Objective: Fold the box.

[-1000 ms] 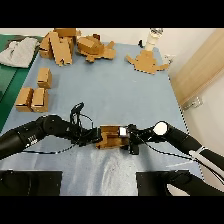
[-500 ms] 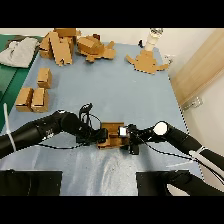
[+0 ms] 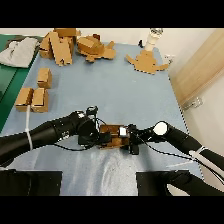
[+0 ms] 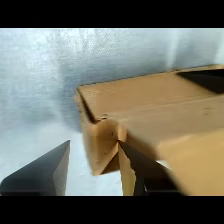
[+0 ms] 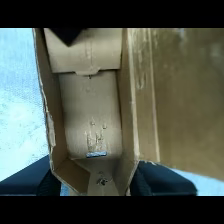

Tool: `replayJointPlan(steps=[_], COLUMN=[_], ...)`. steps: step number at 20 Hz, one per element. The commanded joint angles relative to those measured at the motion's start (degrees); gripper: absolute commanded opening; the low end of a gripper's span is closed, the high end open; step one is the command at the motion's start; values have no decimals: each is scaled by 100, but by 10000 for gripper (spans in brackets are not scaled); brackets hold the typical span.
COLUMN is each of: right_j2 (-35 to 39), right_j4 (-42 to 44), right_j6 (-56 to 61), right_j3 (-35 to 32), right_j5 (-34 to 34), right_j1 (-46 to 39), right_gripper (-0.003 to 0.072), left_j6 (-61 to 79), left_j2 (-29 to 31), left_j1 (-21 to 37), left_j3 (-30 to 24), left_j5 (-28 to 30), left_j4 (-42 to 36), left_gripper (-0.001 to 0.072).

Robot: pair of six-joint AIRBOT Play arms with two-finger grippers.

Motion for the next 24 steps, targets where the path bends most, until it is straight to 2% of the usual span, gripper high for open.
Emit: replayJointPlan(steps=[1, 6, 12, 17, 18, 19, 20, 21, 24], right_j2=[0, 0, 0, 0, 0, 0, 0, 0, 0], right_j4=[-2, 0, -2, 0, -2, 0, 0, 0, 0], right_j6=[0, 0, 0, 0, 0, 0, 0, 0, 0], right_j3=[-2, -2, -2, -2, -2, -2, -2, -2, -2], right_j5=[17, 24, 24, 24, 26, 26, 24, 24, 24], right_j1=[4, 4, 4, 4, 4, 4, 4, 4, 4], right_gripper=[518, 518, 518, 517, 518, 518, 518, 518, 518], left_j6=[-195, -363, -365, -365, -363, -358, -358, -334, -306], left_j2=[-289, -573, -1064, -1384, -1392, -1392, -1392, -1390, -1392], left_j1=[-74, -74, -280, -398, -396, -398, -398, -396, -396], left_j3=[313, 763, 1217, 1279, 1283, 1294, 1325, 1357, 1451], left_j5=[-304, -382, -774, -999, -992, -988, -988, -986, -940], left_j4=[317, 586, 599, 603, 619, 684, 728, 730, 726], left_gripper=[472, 472, 472, 468, 378, 224, 167, 15, 13])
